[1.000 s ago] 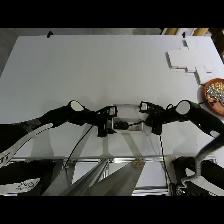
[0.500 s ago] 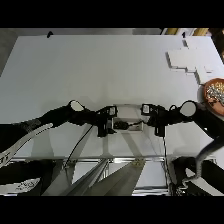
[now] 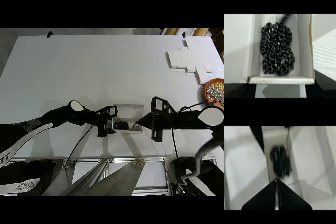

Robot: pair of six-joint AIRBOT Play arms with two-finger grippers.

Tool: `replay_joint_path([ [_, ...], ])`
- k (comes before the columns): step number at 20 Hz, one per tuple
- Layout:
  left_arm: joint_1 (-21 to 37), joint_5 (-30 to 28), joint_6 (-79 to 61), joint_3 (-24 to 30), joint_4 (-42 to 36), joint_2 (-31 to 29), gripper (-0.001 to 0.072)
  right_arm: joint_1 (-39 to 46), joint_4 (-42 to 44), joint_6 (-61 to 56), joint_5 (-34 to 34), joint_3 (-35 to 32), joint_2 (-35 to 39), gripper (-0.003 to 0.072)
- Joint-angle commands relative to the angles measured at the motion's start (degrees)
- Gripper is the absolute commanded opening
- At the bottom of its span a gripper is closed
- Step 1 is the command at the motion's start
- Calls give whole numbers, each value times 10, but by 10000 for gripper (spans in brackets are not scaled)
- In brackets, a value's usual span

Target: Fold the box and place the chain.

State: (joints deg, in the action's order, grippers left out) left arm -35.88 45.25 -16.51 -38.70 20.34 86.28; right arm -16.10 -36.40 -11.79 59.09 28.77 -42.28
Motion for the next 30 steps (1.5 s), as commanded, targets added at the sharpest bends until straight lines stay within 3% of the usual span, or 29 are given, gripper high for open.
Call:
replay_joint_path([
  [1,1,0,0,0,0,0,205,-65,121,12,-115,0,6,18],
  [6,1,0,0,0,0,0,205,-162,59,13,-222,0,-68,21],
  [7,1,0,0,0,0,0,205,-163,43,13,-222,0,-83,99],
  [8,1,0,0,0,0,0,205,-163,26,10,-221,0,-93,255],
  [9,1,0,0,0,0,0,205,-163,-1,-10,-221,0,-96,299],
  [13,1,0,0,0,0,0,205,-125,-65,-47,-175,7,-48,263],
  [18,1,0,0,0,0,0,205,5,-94,-47,-102,7,27,236],
  [20,1,0,0,0,0,0,205,57,-127,-41,-56,7,16,177],
  [24,1,0,0,0,0,0,205,109,-193,44,-21,-2,-45,183],
  [26,1,0,0,0,0,0,205,108,-187,83,-19,-5,-91,301],
  [30,1,0,0,0,0,0,205,108,-183,129,-19,-6,-167,319],
])
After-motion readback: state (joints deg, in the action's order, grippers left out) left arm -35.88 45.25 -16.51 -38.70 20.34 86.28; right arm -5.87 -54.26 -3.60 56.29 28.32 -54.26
